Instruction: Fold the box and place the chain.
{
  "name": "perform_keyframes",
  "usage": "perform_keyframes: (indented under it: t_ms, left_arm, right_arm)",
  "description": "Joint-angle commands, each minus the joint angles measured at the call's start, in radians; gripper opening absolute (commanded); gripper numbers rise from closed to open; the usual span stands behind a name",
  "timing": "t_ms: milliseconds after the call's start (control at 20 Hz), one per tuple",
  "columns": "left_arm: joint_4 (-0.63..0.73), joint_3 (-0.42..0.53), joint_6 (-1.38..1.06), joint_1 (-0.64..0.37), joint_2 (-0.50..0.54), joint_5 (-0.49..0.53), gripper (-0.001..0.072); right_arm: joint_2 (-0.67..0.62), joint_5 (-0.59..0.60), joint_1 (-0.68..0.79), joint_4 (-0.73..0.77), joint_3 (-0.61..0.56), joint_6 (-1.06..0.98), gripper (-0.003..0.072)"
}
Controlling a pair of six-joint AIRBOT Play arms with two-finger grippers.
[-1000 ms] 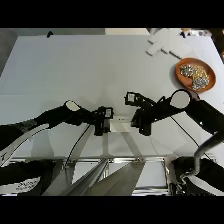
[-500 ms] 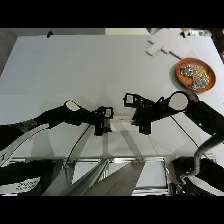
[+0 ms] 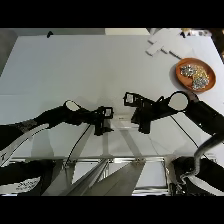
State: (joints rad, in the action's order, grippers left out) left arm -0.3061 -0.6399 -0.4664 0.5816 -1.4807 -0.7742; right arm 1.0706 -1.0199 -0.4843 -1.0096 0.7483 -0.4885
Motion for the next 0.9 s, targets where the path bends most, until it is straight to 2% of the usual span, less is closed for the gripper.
perform_keyframes:
  t_ms: [0,100,350,650,850]
  left_arm:
    - [-0.001,0.000,-0.001,0.000,0.000,0.000,0.0012]
    - [-0.001,0.000,-0.001,0.000,0.000,0.000,0.0012]
    - [-0.001,0.000,-0.001,0.000,0.000,-0.001,0.0012]
    - [-0.001,0.000,-0.001,0.000,0.000,0.000,0.0012]
    - [-0.001,0.000,-0.001,0.000,0.000,-0.001,0.0012]
  right_arm:
    - [0.000,0.016,-0.001,0.023,0.000,-0.003,0.0092]
    - [0.000,0.017,-0.001,0.036,-0.001,-0.003,0.0071]
    - [0.003,0.045,-0.001,0.069,-0.005,-0.004,0.0071]
    - [0.008,0.014,-0.001,0.071,-0.018,-0.004,0.0073]
    - [0.008,0.047,-0.001,0.068,-0.049,-0.004,0.0073]
